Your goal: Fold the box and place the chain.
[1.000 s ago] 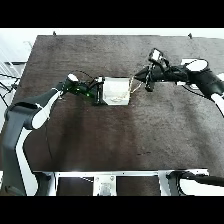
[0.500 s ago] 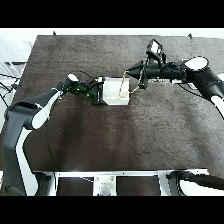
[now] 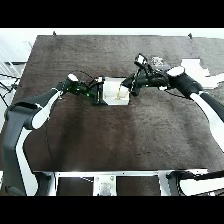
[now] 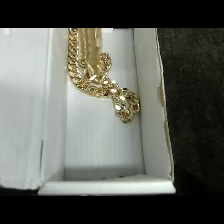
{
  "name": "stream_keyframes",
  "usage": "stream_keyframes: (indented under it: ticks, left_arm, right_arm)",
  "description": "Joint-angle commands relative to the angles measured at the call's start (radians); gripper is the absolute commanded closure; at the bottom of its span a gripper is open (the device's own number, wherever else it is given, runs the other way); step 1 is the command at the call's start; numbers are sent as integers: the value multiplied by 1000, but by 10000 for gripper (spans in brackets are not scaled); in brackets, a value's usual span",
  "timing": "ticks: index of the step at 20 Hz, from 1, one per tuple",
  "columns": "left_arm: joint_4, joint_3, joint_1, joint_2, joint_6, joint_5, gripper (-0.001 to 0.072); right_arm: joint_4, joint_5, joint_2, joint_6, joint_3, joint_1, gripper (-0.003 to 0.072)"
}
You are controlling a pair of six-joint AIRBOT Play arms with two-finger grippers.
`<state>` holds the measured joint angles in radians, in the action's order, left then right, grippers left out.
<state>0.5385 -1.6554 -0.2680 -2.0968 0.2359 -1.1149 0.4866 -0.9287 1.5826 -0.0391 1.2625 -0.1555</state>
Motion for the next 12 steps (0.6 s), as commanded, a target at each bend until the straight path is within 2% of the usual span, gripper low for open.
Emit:
stream_keyframes:
  ticks: [1, 2, 7, 9, 10, 11, 12]
  left_arm:
    - [0, 0, 0, 0, 0, 0, 177]
    - [0, 0, 0, 0, 0, 0, 177]
    - [0, 0, 0, 0, 0, 0, 176]
    - [0, 0, 0, 0, 0, 0, 176]
    - [0, 0, 0, 0, 0, 0, 177]
    - [0, 0, 0, 0, 0, 0, 176]
    - [0, 0, 0, 0, 0, 0, 176]
  right_arm:
    - [-4, -2, 62, 2, 2, 3, 421]
    - [-5, -3, 56, 3, 6, 8, 332]
    - [-5, 0, -23, 121, 24, 122, 331]
    - [-8, 71, -29, 245, 23, 209, 328]
    - [-10, 132, -26, 314, 18, 251, 294]
    - [-21, 202, -17, 391, 14, 280, 193]
    - [-35, 262, -2, 457, 13, 298, 142]
